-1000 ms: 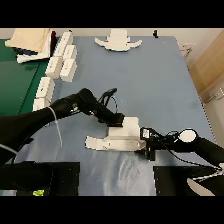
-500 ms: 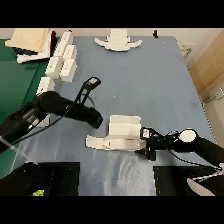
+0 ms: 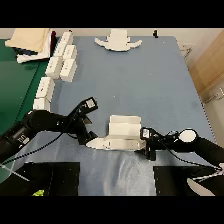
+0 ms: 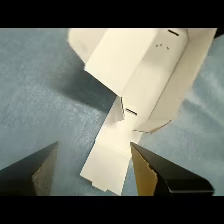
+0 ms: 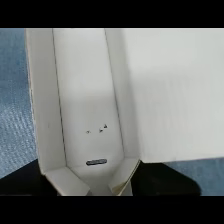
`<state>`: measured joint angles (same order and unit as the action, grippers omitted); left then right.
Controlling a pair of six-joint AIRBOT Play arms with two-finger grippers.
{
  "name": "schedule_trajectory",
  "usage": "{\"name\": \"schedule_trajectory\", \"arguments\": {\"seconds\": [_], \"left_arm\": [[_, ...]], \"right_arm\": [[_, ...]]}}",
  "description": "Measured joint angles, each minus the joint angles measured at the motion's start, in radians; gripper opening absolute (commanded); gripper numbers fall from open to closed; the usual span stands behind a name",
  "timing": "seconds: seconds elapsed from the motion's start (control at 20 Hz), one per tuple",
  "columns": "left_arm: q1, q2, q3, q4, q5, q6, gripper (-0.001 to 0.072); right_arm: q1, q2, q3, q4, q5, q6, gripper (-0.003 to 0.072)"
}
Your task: Fold the box.
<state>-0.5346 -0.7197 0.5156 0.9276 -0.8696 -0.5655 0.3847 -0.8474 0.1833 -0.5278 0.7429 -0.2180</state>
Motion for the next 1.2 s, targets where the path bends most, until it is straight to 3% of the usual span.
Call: {"name": "schedule_trajectory", "arguments": {"seconds": [0.3, 0.65, 0.75, 0.85, 0.9, 1.05, 1.1, 1.2], "left_arm": [[0.010, -0.124, -0.101, -0.282, 0.011, 0.509, 0.0698], [-0.003, -0.262, -0.120, -0.396, 0.063, 0.698, 0.0684], [-0.013, -0.275, -0.121, -0.433, 0.088, 0.724, 0.0364], [-0.035, -0.287, -0.121, -0.452, 0.103, 0.742, 0.0328], [-0.048, -0.294, -0.121, -0.462, 0.115, 0.747, 0.0178], [-0.086, -0.316, -0.121, -0.476, 0.148, 0.756, 0.0154], [-0.099, -0.322, -0.121, -0.480, 0.162, 0.758, 0.0105], [-0.122, -0.328, -0.119, -0.503, 0.184, 0.768, 0.0106]], "right_arm": [[0.000, 0.000, 0.000, 0.000, 0.000, 0.000, 0.0595], [0.000, 0.000, 0.000, 0.000, 0.000, 0.000, 0.0595], [0.000, 0.000, 0.000, 0.000, 0.000, 0.000, 0.0595], [0.000, 0.000, 0.000, 0.000, 0.000, 0.000, 0.0595], [0.000, 0.000, 0.000, 0.000, 0.000, 0.000, 0.0595], [0.000, 0.000, 0.000, 0.000, 0.000, 0.000, 0.0595], [0.000, 0.000, 0.000, 0.000, 0.000, 0.000, 0.0595], [0.000, 0.000, 0.000, 0.000, 0.000, 0.000, 0.0595]]}}
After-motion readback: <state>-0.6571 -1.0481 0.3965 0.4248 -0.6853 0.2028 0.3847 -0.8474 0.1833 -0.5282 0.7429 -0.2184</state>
